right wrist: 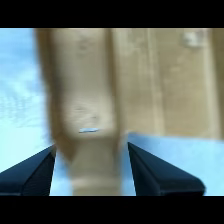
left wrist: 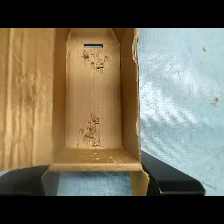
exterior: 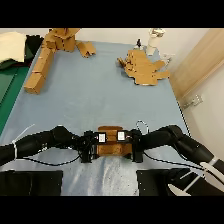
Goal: Fold the box.
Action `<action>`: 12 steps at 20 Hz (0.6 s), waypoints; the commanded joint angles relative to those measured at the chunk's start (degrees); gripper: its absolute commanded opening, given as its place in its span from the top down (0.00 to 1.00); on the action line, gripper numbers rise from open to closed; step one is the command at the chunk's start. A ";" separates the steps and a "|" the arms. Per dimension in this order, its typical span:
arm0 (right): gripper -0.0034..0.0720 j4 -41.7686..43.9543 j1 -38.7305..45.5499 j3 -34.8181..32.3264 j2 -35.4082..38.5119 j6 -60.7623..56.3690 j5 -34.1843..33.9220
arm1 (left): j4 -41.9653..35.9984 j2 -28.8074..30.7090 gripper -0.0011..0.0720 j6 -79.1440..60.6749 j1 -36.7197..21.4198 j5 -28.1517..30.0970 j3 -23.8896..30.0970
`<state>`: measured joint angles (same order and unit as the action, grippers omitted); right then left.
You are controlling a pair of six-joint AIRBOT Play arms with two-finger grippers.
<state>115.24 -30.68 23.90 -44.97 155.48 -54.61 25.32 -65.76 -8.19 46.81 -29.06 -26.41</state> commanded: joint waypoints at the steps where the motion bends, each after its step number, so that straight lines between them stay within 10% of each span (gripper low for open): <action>1: 0.00 1.33 0.00 0.07 5.77 -9.81 -10.12 | -0.04 -0.02 0.33 0.04 0.00 0.17 -0.07; 12: 0.01 5.49 -0.02 -0.02 14.19 -68.11 -8.31 | -0.04 -0.02 0.33 0.04 0.00 0.17 -0.07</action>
